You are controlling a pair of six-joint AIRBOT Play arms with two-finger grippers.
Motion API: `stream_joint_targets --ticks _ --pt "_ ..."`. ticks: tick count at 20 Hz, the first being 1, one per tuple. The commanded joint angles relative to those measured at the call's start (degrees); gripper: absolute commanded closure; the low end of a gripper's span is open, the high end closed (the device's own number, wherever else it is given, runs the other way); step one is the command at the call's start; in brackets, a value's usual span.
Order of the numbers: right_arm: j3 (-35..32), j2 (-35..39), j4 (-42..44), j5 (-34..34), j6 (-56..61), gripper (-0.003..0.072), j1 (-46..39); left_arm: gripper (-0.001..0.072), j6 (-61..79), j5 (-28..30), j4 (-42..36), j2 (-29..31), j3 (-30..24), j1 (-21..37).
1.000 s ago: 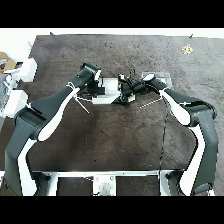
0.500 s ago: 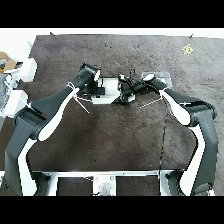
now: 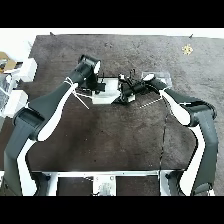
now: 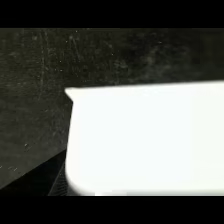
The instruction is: Fold the box and place the chain.
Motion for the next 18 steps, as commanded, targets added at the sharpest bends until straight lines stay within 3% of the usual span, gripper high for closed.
stream_joint_targets --ticks 1,6,10,13,16,18 --pt "0.00 0.00 0.00 0.02 0.02 0.0249 -0.02 0.0338 5.09 -5.33 0.13 0.98 4.11 -0.02" --pt "0.00 0.00 0.00 0.02 0.02 0.0250 -0.02 0.0338 18.12 0.61 1.38 6.23 4.09 -0.02" --pt "0.00 0.00 0.00 0.00 0.00 0.0250 -0.02 0.0337 30.67 6.12 -3.93 12.96 4.09 0.39" --pt "0.00 0.00 0.00 0.02 0.00 0.0249 -0.02 0.0337 39.67 8.48 -14.40 16.00 2.99 5.51" --pt "0.00 0.00 0.02 0.02 0.00 0.0250 -0.02 0.0337 52.92 9.66 -31.54 16.76 -1.66 13.88" --pt "0.00 0.00 0.00 0.02 0.00 0.0250 -0.02 0.0337 62.38 11.98 -38.93 16.74 -5.77 19.10"
